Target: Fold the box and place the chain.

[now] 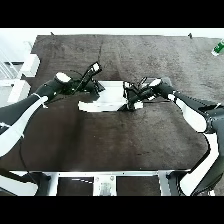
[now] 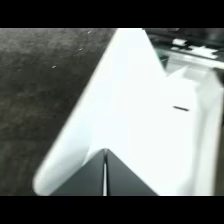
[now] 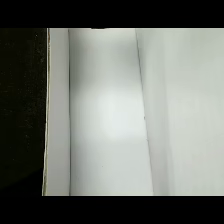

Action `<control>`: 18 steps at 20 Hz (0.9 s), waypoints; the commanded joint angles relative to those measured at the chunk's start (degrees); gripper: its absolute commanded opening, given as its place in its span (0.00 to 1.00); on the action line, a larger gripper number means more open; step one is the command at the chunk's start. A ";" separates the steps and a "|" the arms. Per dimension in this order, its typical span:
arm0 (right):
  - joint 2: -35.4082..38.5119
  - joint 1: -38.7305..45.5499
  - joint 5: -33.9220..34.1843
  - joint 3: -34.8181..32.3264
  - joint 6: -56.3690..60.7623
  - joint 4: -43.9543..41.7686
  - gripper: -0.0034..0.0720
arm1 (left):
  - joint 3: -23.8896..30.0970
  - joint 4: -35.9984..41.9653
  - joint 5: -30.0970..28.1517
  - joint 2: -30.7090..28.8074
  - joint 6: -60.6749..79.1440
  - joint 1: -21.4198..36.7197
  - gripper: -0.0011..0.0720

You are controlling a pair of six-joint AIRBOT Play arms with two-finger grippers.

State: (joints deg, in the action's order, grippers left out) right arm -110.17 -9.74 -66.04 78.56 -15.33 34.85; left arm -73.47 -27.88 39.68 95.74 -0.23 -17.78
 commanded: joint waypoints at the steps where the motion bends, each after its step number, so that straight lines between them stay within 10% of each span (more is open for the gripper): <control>1: -0.04 -0.07 -0.04 0.00 -0.13 0.04 0.77 | -0.92 -1.92 -2.38 1.75 -0.83 0.02 0.05; 18: -0.04 -0.07 -0.04 0.00 -0.13 0.07 0.77 | -0.92 -2.64 -1.33 5.44 -1.22 -0.28 0.05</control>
State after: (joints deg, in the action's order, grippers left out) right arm -110.17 -9.74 -66.06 78.56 -15.46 34.94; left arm -74.39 -30.00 38.11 100.95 -1.43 -17.82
